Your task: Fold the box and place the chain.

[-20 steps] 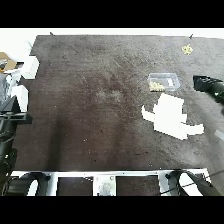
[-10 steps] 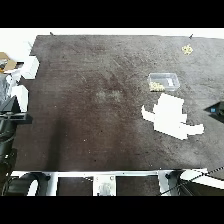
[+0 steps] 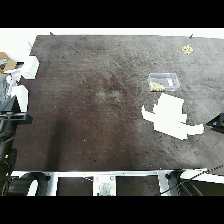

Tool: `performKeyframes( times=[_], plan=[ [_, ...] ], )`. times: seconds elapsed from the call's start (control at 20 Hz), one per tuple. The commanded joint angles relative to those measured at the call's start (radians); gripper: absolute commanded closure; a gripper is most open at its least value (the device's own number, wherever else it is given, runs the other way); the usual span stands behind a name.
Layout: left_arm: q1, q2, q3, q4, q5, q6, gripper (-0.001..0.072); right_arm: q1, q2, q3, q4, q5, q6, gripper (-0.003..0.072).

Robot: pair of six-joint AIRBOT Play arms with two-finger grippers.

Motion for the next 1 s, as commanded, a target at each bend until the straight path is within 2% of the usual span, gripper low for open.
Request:
performKeyframes(
  times=[0.0,0.25,0.3,0.35,0.6,0.65,0.75,0.8,0.95],
  plan=[
    [-0.001,0.0,0.0,0.0,0.0,0.0,0.0698,0.011,-0.049,-0.047,0.024,-0.005,-0.035,0.0246],
    [0.0,0.0,0.0,0.0,0.0,0.0,0.0698,0.078,-0.057,-0.14,0.062,-0.163,-0.073,0.0249],
    [0.0,0.0,0.0,0.0,0.001,0.0,0.0698,0.086,-0.067,-0.14,0.083,-0.158,-0.075,0.0252],
    [-0.001,0.0,0.0,0.0,0.0,0.0,0.0698,0.087,-0.079,-0.14,0.098,-0.141,-0.075,0.0354],
    [-0.001,0.0,0.0,0.0,0.0,0.0,0.0698,0.088,-0.117,-0.16,0.098,-0.105,-0.051,0.0364],
    [-0.001,0.0,0.0,0.0,0.0,0.0,0.0698,0.09,-0.117,-0.166,0.098,-0.105,-0.071,0.0445],
    [0.0,0.0,0.0,0.0,0.0,0.0,0.0698,0.09,-0.117,-0.167,0.109,-0.106,-0.089,0.0559],
    [-0.001,0.0,0.0,0.0,0.0,0.0,0.0698,0.09,-0.116,-0.167,0.115,-0.101,-0.101,0.0686],
    [-0.001,0.0,0.0,0.0,0.001,0.0,0.0698,0.09,-0.081,-0.185,0.118,-0.061,-0.142,0.0686]
  ],
)
